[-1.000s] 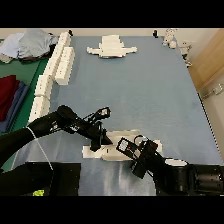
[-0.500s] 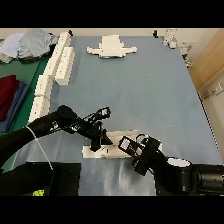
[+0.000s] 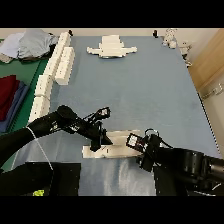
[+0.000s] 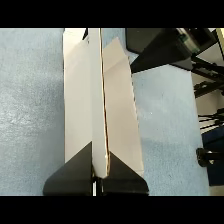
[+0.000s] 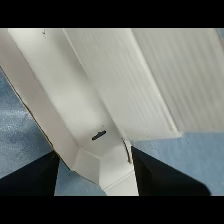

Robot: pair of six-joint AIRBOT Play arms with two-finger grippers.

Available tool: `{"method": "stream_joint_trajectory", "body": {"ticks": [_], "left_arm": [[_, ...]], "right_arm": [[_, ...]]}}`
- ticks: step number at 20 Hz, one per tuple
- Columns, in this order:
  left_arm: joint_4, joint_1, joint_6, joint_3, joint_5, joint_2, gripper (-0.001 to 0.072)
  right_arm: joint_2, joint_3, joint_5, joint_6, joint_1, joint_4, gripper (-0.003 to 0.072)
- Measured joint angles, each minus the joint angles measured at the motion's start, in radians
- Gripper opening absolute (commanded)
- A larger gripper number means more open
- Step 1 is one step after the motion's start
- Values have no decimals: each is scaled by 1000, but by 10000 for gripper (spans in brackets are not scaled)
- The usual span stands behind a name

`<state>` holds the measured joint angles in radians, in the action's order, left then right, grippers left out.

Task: Fold the box.

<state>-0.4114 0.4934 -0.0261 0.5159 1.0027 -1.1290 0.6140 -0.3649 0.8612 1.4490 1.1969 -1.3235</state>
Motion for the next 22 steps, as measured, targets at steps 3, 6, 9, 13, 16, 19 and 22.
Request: {"method": "stream_joint_trajectory", "body": {"ticks": [3, 6, 9, 13, 16, 19, 22], "left_arm": [[0, 0, 0, 0, 0, 0, 14], [0, 0, 0, 0, 0, 0, 14], [0, 0, 0, 0, 0, 0, 14], [0, 0, 0, 0, 0, 0, 14], [0, 0, 0, 0, 0, 0, 14], [0, 0, 0, 0, 0, 0, 14], [0, 0, 0, 0, 0, 0, 14]], "right_arm": [[-14, 14, -42, 289, -149, -171, 678], [-18, 21, -58, 649, -310, -395, 678], [-15, 43, -58, 962, -448, -613, 678], [16, 81, -45, 1230, -563, -820, 679], [53, 93, -47, 1325, -597, -891, 678], [66, 98, -43, 1363, -610, -910, 678], [66, 99, -32, 1381, -615, -914, 677]]}}
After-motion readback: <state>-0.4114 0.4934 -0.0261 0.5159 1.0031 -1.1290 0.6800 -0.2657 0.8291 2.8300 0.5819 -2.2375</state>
